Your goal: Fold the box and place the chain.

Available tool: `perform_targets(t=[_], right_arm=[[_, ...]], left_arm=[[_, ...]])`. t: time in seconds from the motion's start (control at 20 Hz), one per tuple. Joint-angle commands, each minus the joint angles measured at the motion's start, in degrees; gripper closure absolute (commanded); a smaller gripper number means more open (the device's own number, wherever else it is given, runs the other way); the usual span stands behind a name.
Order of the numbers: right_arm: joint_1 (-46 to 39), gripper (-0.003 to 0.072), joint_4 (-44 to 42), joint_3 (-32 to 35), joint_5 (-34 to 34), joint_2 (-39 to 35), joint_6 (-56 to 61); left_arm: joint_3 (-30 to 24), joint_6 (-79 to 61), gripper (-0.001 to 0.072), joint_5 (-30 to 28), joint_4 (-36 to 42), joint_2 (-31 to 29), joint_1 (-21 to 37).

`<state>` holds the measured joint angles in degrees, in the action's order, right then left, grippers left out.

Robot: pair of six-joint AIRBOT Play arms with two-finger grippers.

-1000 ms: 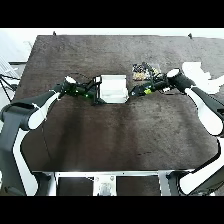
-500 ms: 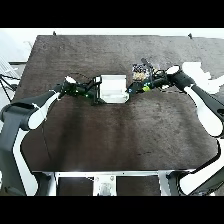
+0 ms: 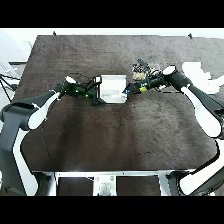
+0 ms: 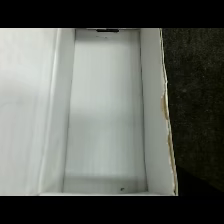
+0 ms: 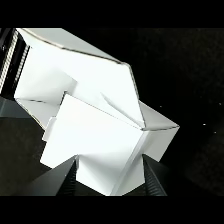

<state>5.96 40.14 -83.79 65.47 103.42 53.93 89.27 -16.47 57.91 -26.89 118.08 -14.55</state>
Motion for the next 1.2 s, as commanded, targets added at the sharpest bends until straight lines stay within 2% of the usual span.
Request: perform_targets(t=[0.0, 0.3, 0.8, 0.95, 1.15], right_arm=[[1.16, 0.0205, 3.34, -0.59, -0.68, 0.02, 3.52], [3.58, 0.0205, 11.85, -3.61, -1.99, 0.02, 11.76], [7.39, 0.0210, 19.85, -4.44, -6.32, 0.26, 23.52], [9.57, 0.0258, 21.73, -7.08, -6.27, 1.90, 26.62], [12.72, 0.0259, 32.11, -10.60, -3.80, 3.61, 36.20]], left_arm=[[0.04, -0.02, 0.0359, -0.02, 0.00, 0.02, 0.00], [0.04, -0.02, 0.0359, -0.02, 0.00, 0.02, 0.00], [0.04, -0.02, 0.0359, 0.02, 0.00, 0.02, 0.00], [0.04, -0.02, 0.0359, 0.00, 0.00, 0.02, 0.00], [0.04, -0.02, 0.0359, 0.00, 0.00, 0.02, 0.00]])
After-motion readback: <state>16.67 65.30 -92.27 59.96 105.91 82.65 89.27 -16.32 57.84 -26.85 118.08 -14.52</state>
